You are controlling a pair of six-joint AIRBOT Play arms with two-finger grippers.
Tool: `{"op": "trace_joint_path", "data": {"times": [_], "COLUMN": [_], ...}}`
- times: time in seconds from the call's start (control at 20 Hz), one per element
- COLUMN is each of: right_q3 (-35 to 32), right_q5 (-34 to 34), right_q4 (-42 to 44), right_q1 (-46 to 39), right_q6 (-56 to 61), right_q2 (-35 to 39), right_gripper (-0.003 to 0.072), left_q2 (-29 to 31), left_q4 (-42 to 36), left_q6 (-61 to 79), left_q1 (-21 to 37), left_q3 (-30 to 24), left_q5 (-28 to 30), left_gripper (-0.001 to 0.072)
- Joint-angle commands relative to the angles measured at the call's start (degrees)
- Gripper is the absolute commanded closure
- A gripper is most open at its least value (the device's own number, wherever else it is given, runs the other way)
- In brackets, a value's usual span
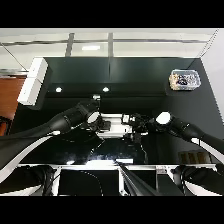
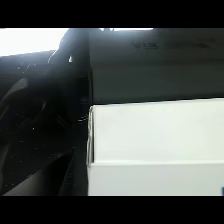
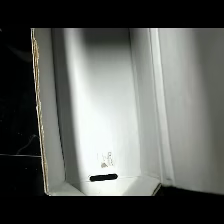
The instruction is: Fold the box and place the chain.
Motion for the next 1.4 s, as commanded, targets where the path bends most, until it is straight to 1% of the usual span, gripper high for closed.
{"op": "trace_joint_path", "data": {"times": [0.0,0.1,0.15,0.2,0.25,0.4,0.45,0.55,0.6,0.65,0.85,0.9,0.95,1.0,1.15,1.2,1.25,1.35], "right_q3": [0.1,0.1,0.1,0.1,0.1,0.1,0.1,0.1,0.1,0.1,0.1,0.1,0.1,0.1,0.1,0.1,0.2,0.7], "right_q5": [0.0,0.0,0.0,0.0,0.0,0.0,0.0,0.0,0.0,0.0,0.0,0.0,0.0,0.0,0.0,0.1,0.1,1.2], "right_q4": [0.0,0.0,0.0,0.0,0.0,0.0,0.0,0.0,0.0,0.0,0.0,0.0,0.0,0.0,0.0,0.2,0.5,-1.9], "right_q1": [0.0,0.0,0.0,0.0,0.0,0.0,0.0,0.0,0.0,0.0,0.0,0.0,0.0,0.0,0.0,0.0,0.0,0.0], "right_q6": [0.0,0.0,0.0,0.0,0.0,0.0,0.0,0.0,0.0,0.0,0.0,0.0,0.0,0.0,0.0,0.7,3.5,8.0], "right_q2": [0.0,0.0,0.0,0.0,0.0,0.0,0.0,0.0,0.0,0.0,0.0,0.0,0.0,0.0,0.0,0.0,0.1,1.4], "right_gripper": [0.0262,0.0262,0.0262,0.0262,0.0262,0.0262,0.0262,0.0262,0.0262,0.0262,0.0262,0.0262,0.0262,0.0262,0.0258,0.0157,0.0017,0.0017], "left_q2": [-0.5,-0.5,-0.5,-0.5,-0.5,-0.5,-0.5,-0.5,-0.5,-0.5,-0.5,-0.5,-0.5,-0.5,-0.5,-0.5,-0.5,-0.5], "left_q4": [0.1,0.1,0.1,0.1,0.1,0.0,-0.2,-0.2,-0.2,-0.2,-0.1,-0.1,0.0,0.2,0.3,0.3,0.3,0.3], "left_q6": [0.0,0.1,0.1,0.1,0.1,0.1,0.1,0.1,0.0,0.0,0.0,0.0,0.1,0.2,0.1,0.1,0.1,0.1], "left_q1": [-0.1,-0.1,-0.1,-0.1,-0.1,-0.1,-0.1,-0.1,-0.1,-0.1,-0.1,0.0,0.0,0.0,0.0,0.0,0.0,0.0], "left_q3": [0.1,0.1,0.1,0.1,0.1,0.1,0.1,0.1,0.1,0.1,0.1,0.1,0.1,0.1,0.1,0.1,0.1,0.1], "left_q5": [0.2,0.2,0.2,0.2,0.3,0.3,0.3,0.1,-0.2,-0.3,-0.2,-0.1,-0.1,-0.1,-0.2,-0.2,-0.2,-0.3], "left_gripper": [0.0380,0.0565,0.0571,0.0661,0.0684,0.0683,0.0668,0.0429,0.0371,0.0369,0.0378,0.0483,0.0648,0.0684,0.0685,0.0685,0.0684,0.0685]}}
